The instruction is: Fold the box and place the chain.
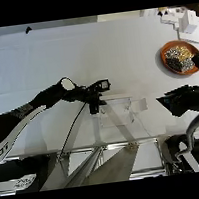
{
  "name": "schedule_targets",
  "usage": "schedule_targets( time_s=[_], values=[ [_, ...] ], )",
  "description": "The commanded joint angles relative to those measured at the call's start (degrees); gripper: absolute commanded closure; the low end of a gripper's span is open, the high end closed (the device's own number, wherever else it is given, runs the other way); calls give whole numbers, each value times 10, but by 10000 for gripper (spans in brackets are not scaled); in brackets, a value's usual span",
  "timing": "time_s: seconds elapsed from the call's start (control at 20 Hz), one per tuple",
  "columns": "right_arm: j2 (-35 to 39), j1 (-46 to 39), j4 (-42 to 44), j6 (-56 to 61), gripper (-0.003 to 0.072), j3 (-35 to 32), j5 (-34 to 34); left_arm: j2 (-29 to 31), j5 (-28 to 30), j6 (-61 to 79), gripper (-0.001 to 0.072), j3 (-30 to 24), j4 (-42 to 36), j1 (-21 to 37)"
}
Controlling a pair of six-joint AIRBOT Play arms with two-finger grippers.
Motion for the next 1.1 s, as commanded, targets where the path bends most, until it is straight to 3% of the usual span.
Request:
schedule_targets(
  time_s=[0.0, 1.05],
  values=[
    [0, 0, 0, 0, 289, 0, 0, 0, 0, 0, 704, 1, -3, 0],
    [0, 0, 0, 0, 289, 0, 0, -21, -1, -13, 701, 1, -13, -1]
  ],
)
